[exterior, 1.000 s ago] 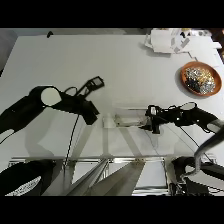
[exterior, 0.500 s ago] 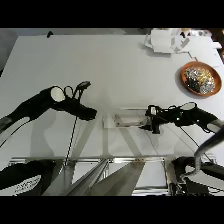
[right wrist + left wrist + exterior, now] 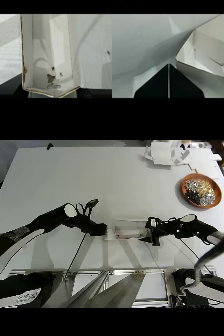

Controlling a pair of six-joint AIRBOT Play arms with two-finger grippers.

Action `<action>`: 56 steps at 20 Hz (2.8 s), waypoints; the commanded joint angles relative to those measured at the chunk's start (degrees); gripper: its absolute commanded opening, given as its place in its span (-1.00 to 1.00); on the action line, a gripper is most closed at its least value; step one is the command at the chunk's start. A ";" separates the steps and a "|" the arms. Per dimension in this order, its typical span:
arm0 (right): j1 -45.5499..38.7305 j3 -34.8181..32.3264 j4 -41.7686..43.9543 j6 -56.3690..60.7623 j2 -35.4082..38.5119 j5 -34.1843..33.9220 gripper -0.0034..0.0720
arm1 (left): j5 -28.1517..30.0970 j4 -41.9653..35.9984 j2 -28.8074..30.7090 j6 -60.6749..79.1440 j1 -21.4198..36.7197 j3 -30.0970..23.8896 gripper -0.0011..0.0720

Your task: Fold the box and place the chain.

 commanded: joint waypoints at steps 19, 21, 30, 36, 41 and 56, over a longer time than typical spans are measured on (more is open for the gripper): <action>0.04 0.04 0.02 0.00 0.00 0.02 0.32 | 6.38 -5.03 5.95 0.68 -7.26 0.09 -0.52; 0.04 0.04 0.02 0.00 0.00 0.02 0.32 | 6.80 -3.30 6.80 1.01 -6.84 0.09 -0.52; 0.04 0.04 0.02 0.00 0.02 0.04 0.32 | 6.69 -1.64 8.41 -0.48 -7.41 0.09 -0.22; 0.04 0.04 0.02 0.00 0.02 0.02 0.32 | 6.95 11.10 6.56 -17.38 -10.91 3.87 0.16; 0.04 0.04 0.02 0.00 0.00 0.02 0.32 | 6.36 18.58 3.34 -32.09 -15.15 9.22 0.16; 0.04 0.04 0.02 0.00 0.02 0.02 0.32 | -5.68 35.23 -7.28 -63.10 -22.86 21.40 0.14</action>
